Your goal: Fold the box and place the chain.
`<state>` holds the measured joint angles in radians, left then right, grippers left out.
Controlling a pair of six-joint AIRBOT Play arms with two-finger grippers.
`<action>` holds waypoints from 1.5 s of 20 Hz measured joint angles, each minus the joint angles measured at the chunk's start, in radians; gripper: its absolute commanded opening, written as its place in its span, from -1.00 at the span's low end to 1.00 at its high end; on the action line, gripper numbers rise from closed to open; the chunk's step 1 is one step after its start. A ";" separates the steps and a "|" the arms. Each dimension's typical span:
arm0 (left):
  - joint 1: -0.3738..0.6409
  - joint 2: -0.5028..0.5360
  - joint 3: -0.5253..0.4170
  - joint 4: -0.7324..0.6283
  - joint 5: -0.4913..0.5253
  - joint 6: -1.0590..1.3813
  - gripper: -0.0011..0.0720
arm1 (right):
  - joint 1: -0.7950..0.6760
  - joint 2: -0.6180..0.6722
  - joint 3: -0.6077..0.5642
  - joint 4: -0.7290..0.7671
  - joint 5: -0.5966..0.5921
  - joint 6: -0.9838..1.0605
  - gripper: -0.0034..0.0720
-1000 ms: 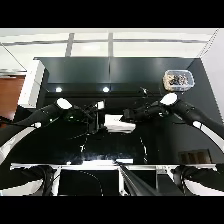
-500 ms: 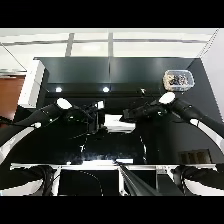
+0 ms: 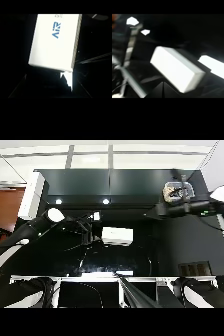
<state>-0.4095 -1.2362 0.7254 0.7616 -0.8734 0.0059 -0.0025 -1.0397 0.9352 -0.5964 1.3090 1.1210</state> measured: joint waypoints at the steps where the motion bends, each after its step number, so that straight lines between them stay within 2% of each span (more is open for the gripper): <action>1: -0.002 0.019 0.001 0.018 -0.010 -0.024 0.98 | -0.031 0.025 0.002 -0.018 0.021 0.005 -0.85; 6: -0.084 0.040 0.075 0.035 -0.037 -0.133 0.98 | -0.111 0.080 0.005 -0.077 0.051 0.022 -0.85; 11: -0.200 -0.103 0.232 0.036 -0.028 -0.230 0.98 | -0.126 0.091 0.005 -0.091 0.026 0.026 -0.85; 14: -0.231 -0.179 0.285 0.038 -0.023 -0.249 0.98 | -0.129 0.093 0.005 -0.095 0.020 0.028 -0.85; 18: -0.245 -0.227 0.309 0.040 -0.047 -0.267 0.98 | -0.130 0.094 0.005 -0.096 0.014 0.028 -0.85; 30: -0.253 -0.270 0.318 0.069 -0.045 -0.273 0.98 | -0.130 0.094 0.005 -0.097 0.001 0.027 -0.85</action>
<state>-0.6624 -1.5063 1.0431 0.8303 -0.9188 -0.2672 -0.1326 -0.9455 0.9401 -0.6937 1.3098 1.1484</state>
